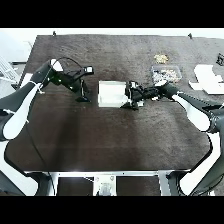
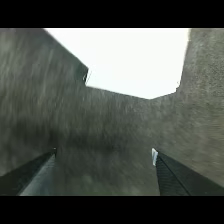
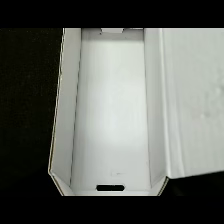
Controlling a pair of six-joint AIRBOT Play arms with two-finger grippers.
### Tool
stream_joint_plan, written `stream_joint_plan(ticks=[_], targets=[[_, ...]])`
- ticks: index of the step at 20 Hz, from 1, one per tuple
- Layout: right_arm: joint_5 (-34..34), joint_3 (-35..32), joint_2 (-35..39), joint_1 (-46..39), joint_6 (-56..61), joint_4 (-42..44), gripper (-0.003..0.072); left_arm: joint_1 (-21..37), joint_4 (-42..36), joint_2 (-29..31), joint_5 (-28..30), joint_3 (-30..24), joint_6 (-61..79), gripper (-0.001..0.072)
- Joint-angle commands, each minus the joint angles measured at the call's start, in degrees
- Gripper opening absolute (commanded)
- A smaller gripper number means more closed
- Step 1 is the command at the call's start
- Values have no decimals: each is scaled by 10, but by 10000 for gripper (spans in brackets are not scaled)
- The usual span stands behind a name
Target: Fold the box and place the chain.
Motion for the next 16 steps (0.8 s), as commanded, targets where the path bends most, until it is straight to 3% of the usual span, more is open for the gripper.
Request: stream_joint_plan(ticks=[1, 8, 16], targets=[[0, 0, 0, 0, 0, 0, 585, 21, -142, -32, 9, -31, 203, 720], [0, 0, 0, 0, 0, 0, 585, 21, -221, -81, -16, -32, 282, 720], [0, 0, 0, 0, 0, 0, 585, 21, -239, -82, -21, -32, 296, 720]])
